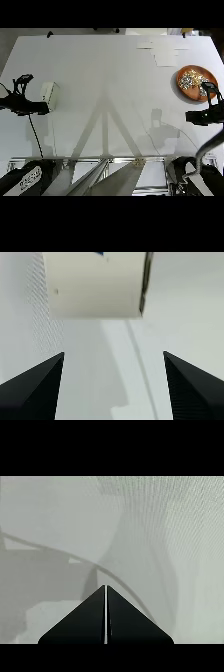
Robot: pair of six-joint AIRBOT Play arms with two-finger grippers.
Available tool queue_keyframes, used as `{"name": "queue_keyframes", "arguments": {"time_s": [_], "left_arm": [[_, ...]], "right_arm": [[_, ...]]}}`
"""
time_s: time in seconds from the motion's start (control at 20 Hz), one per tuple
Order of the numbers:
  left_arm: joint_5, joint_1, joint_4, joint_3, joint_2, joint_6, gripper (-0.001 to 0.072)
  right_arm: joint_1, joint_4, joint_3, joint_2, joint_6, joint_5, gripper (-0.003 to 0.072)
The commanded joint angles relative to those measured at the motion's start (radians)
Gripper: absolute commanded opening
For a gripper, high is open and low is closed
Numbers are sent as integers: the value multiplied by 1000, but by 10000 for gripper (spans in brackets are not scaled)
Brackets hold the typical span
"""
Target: Fold the box and place the chain.
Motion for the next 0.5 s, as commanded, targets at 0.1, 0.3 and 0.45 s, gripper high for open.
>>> {"name": "queue_keyframes", "arguments": {"time_s": [0.1, 0.3, 0.45], "left_arm": [[-87, 1, -3, 0, 185, -6, 692], [-127, 1, -4, 0, 238, -7, 691], [-128, 0, -4, 0, 240, -38, 691]], "right_arm": [[-1, 0, 0, 1, 0, 0, 17], [0, 0, 0, 1, 0, 0, 17], [0, 0, 0, 1, 0, 0, 17]]}}
